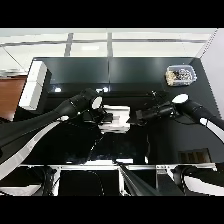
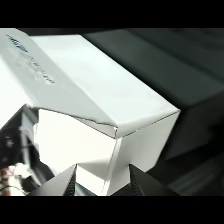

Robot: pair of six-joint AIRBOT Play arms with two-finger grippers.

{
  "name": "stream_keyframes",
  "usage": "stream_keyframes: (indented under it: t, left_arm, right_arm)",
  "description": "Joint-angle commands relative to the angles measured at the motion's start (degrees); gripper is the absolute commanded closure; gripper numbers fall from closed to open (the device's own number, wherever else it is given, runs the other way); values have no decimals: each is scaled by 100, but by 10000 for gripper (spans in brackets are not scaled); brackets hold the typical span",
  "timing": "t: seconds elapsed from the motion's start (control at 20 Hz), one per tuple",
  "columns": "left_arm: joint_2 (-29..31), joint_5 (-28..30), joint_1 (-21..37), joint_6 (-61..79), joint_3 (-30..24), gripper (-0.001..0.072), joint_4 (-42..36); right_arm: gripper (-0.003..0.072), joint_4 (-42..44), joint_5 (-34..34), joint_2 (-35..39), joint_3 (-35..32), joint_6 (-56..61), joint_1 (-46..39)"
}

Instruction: Fold the box and place the chain.

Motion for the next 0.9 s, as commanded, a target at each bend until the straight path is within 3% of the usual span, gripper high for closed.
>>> stream_keyframes:
  t: [0.0,0.3,0.55,0.65,0.85]
  left_arm:
    - [2,0,2,2,4,679,-2]
    - [2,20,2,2,4,680,0]
    - [2,17,2,2,4,679,0]
    - [2,17,2,2,4,680,0]
    - [2,20,2,4,4,679,0]
  right_arm:
    - [328,-909,-136,-2,487,1082,385]
    - [328,-2621,-756,-7,1117,3405,1252]
    - [330,-3753,-560,-262,1620,4909,1792]
    - [408,-4153,-507,-361,1759,5414,2079]
    - [424,-4555,-485,-448,1843,6155,2444]
